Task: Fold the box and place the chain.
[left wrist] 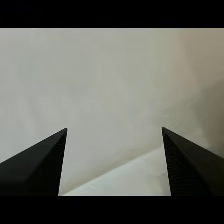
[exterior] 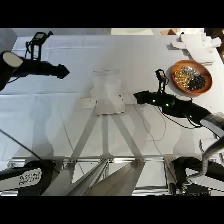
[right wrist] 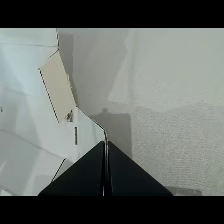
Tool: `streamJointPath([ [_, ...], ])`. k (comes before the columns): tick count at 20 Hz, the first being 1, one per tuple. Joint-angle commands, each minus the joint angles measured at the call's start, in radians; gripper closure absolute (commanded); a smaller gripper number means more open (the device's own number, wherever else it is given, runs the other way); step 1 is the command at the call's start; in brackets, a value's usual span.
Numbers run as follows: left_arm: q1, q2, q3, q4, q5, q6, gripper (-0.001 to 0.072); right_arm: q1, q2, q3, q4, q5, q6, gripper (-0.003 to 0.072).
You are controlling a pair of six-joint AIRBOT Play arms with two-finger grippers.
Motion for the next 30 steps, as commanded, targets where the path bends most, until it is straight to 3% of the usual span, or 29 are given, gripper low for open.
streamJointPath([
  [1, -0.001, -0.153, 0.177, -0.230, -0.258, 0.180, 0.0022, 0.001, 0.000, 0.000, 0.000, 0.000, 0.000, 0.0673],
  [5, -0.042, -0.311, 0.294, -0.274, -0.389, 0.282, -0.0001, 0.001, 0.000, 0.000, 0.000, 0.000, 0.000, 0.0673],
  [10, -0.117, -0.403, 0.298, -0.275, -0.404, 0.386, 0.0005, 0.001, 0.000, 0.000, 0.000, 0.000, 0.000, 0.0673],
  [14, -0.137, -0.428, 0.298, -0.277, -0.439, 0.409, 0.0013, 0.001, 0.000, 0.000, 0.000, 0.000, 0.000, 0.0673],
  [16, -0.148, -0.432, 0.298, -0.278, -0.439, 0.414, 0.0072, 0.001, 0.000, 0.000, 0.000, 0.000, 0.000, 0.0673],
  [22, -0.203, -0.433, 0.298, -0.277, -0.438, 0.547, 0.0091, 0.001, 0.000, 0.000, 0.000, 0.000, 0.000, 0.0673],
  [24, -0.219, -0.433, 0.298, -0.277, -0.431, 0.574, 0.0212, 0.001, 0.000, 0.000, 0.000, 0.000, 0.000, 0.0673],
  [26, -0.225, -0.433, 0.298, -0.278, -0.420, 0.589, 0.0218, 0.001, 0.000, 0.000, 0.000, 0.000, 0.000, 0.0673],
  [27, -0.225, -0.434, 0.298, -0.278, -0.419, 0.589, 0.0295, 0.001, 0.000, 0.000, 0.000, 0.000, 0.000, 0.0673],
  [28, -0.225, -0.435, 0.298, -0.277, -0.420, 0.589, 0.0500, 0.001, 0.000, 0.000, 0.000, 0.000, 0.000, 0.0673],
  [29, -0.224, -0.435, 0.298, -0.277, -0.420, 0.588, 0.0657, 0.001, 0.000, 0.000, 0.000, 0.000, 0.000, 0.0673],
  [30, -0.224, -0.437, 0.298, -0.278, -0.422, 0.588, 0.0703, 0.001, 0.000, 0.000, 0.000, 0.000, 0.000, 0.0673],
])
